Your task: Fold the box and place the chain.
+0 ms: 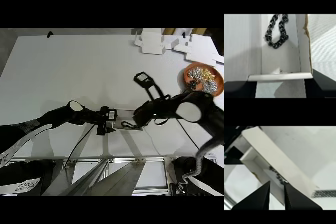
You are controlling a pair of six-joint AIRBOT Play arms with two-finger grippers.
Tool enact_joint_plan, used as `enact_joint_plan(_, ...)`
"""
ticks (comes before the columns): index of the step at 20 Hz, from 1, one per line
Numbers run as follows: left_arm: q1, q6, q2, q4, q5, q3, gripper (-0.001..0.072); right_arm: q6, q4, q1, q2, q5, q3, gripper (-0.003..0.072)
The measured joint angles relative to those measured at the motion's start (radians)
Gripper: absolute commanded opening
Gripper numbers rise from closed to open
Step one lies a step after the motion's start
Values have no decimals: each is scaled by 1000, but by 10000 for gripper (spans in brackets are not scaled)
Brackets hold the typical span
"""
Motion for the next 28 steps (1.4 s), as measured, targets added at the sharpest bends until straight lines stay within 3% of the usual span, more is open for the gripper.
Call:
enact_joint_plan(5,0,0,0,0,0,0,273,-3,-124,-206,70,142,23,200)
enact_joint_plan(11,0,0,0,0,0,0,273,-8,-148,-417,46,142,-31,201)
enact_joint_plan(14,0,0,0,0,0,0,273,-8,-124,-449,3,107,-80,203)
enact_joint_plan(17,0,0,0,0,0,0,273,-9,-109,-461,-54,69,-111,339)
enact_joint_plan(25,0,0,0,0,0,0,273,-9,-99,-467,-199,-16,-128,331)
enact_joint_plan(28,0,0,0,0,0,0,273,-9,-99,-467,-240,-43,-129,294)
